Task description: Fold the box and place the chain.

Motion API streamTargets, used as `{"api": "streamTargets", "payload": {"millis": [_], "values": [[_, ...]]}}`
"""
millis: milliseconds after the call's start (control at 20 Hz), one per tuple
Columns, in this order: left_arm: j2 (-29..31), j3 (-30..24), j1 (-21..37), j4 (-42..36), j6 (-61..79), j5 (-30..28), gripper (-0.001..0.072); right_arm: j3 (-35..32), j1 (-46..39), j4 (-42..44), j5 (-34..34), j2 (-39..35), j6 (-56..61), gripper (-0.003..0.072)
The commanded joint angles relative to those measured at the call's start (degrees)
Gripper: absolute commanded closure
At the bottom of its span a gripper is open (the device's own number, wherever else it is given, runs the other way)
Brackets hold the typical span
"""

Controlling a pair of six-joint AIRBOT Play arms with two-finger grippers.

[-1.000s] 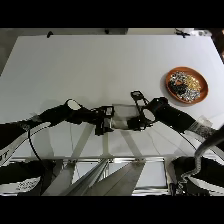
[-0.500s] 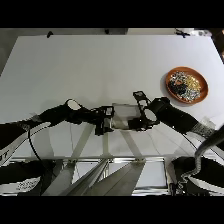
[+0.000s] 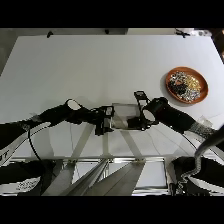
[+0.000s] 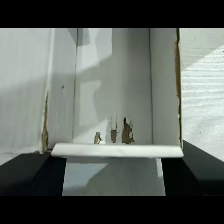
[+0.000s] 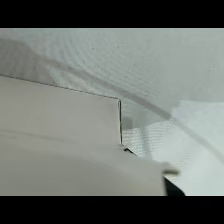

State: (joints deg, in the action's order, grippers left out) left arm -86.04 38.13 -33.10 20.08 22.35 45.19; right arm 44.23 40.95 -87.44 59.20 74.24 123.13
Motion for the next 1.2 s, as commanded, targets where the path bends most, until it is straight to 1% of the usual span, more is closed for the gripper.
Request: {"api": "streamTargets", "payload": {"millis": [0,50,300,350,450,500,600,800,900,1000,1100,1150], "values": [[0.04,0.04,0.04,0.09,0.15,0.02,0.0338,0.02,0.0,0.96,-1.6,0.07,0.04,0.0661],[0.04,0.04,0.04,0.09,0.13,0.02,0.0338,0.02,0.04,1.11,-1.66,0.07,0.04,0.0675],[0.04,0.04,0.04,0.09,0.13,0.02,0.0338,0.02,0.17,1.36,-1.53,0.02,0.04,0.0668],[0.04,0.04,0.04,0.09,0.13,0.04,0.0338,0.02,0.17,1.36,-1.49,-0.15,0.04,0.0583],[0.04,0.04,0.04,0.09,0.15,0.02,0.0338,0.02,0.17,0.79,-1.53,-1.66,-0.5,0.0296],[0.04,0.04,0.04,0.09,0.13,0.04,0.0338,0.02,0.17,0.04,-1.53,-3.06,-0.96,0.0275],[0.04,0.04,0.04,0.09,0.15,0.02,0.0338,0.04,0.15,-1.68,-1.01,-6.21,-2.6,0.0275],[0.04,0.04,0.04,0.09,0.13,0.02,0.0338,0.04,-0.09,-6.97,2.95,-14.97,-5.57,0.0273],[0.04,0.04,0.04,0.09,0.15,0.02,0.0338,0.04,-2.21,-7.3,3.23,-19.87,-9.22,0.0273],[0.04,0.04,0.04,0.09,0.13,0.02,0.0338,0.04,-7.32,-7.78,2.67,-22.93,-12.9,0.0273],[0.04,0.04,0.04,0.09,0.15,0.02,0.0338,0.04,-16.28,-8.81,0.24,-23.21,-17.79,0.0273],[0.04,0.04,0.04,0.09,0.13,0.02,0.0338,0.04,-21.42,-8.79,-2.08,-22.73,-20.79,0.0273]]}}
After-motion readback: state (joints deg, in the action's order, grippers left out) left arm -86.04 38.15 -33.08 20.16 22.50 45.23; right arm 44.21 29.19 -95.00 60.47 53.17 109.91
